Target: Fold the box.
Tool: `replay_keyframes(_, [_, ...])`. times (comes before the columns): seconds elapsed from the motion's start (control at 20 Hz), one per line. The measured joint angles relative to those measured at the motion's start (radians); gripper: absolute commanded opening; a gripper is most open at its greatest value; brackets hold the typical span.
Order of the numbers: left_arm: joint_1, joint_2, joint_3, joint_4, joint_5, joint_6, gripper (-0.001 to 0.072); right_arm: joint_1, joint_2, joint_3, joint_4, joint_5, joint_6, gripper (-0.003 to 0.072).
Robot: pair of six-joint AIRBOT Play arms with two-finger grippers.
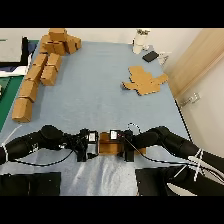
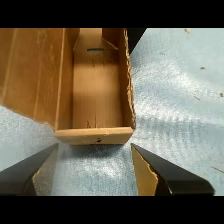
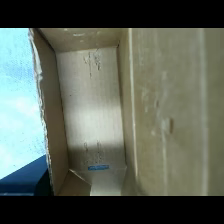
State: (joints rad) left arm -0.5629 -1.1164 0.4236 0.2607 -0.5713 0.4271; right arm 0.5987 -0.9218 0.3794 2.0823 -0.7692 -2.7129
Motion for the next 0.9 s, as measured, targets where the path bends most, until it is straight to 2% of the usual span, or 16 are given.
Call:
replay_keyframes(0.55, [-0.056,-0.046,0.034,-0.042,0.029,-0.001,0.0692,0.0,0.0,0.0,0.0,0.0,0.0,0.054])
replay_keyframes(0.9, [-0.1,-0.058,0.042,-0.018,0.092,-0.039,0.0692,0.0,0.0,0.0,0.0,0.0,0.0,0.054])
